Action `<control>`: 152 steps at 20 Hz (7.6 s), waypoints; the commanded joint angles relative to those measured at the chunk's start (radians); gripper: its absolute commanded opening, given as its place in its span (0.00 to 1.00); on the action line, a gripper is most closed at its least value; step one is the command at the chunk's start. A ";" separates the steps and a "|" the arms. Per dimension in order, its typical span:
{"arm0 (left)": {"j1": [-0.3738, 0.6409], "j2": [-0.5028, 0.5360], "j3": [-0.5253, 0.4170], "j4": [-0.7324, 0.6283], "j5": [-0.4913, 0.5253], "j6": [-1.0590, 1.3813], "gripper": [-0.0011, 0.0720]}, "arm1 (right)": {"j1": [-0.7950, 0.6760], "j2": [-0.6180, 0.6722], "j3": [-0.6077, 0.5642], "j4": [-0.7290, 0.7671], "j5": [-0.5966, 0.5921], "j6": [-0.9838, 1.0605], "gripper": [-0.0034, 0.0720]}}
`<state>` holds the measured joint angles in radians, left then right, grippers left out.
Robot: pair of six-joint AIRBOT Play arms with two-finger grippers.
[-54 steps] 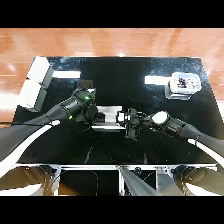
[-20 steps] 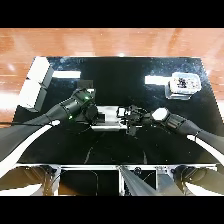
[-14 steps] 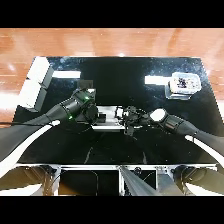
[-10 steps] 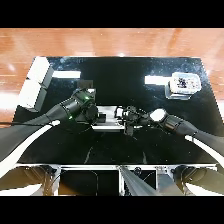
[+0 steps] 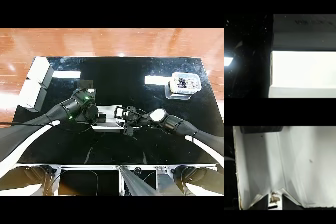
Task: Fold the box and place the chain.
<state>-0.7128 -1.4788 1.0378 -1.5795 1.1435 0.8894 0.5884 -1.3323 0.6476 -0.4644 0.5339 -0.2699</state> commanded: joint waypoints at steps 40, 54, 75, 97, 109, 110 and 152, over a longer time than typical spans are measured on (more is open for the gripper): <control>-0.008 0.000 0.000 -0.003 -0.026 0.005 0.04 | -0.514 -0.042 -0.060 -0.105 0.461 1.406 0.09; -0.008 0.000 0.000 -0.004 -0.022 0.005 0.04 | -0.346 -0.057 0.137 -0.059 0.619 1.407 0.73; -0.008 0.000 0.000 0.001 -0.024 0.005 0.04 | 0.182 -0.098 0.425 -1.044 0.437 2.411 0.69; -0.008 -0.001 0.000 0.008 -0.026 0.005 0.04 | 0.195 -0.254 0.532 -1.111 0.589 2.494 0.46; -0.008 -0.001 0.000 0.006 -0.026 0.005 0.04 | 0.195 -0.277 0.536 -1.077 0.577 2.435 0.09; -0.008 -0.001 0.000 0.004 -0.026 0.005 0.04 | 0.195 -0.277 0.536 -1.077 0.577 2.434 0.09; -0.008 -0.002 0.000 0.000 -0.040 0.005 0.04 | -0.457 0.340 0.354 -1.417 0.426 2.183 0.88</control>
<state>-0.7212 -1.4796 1.0378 -1.5799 1.1000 0.8944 0.3676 -0.9840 1.0317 -1.9156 1.2003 1.9614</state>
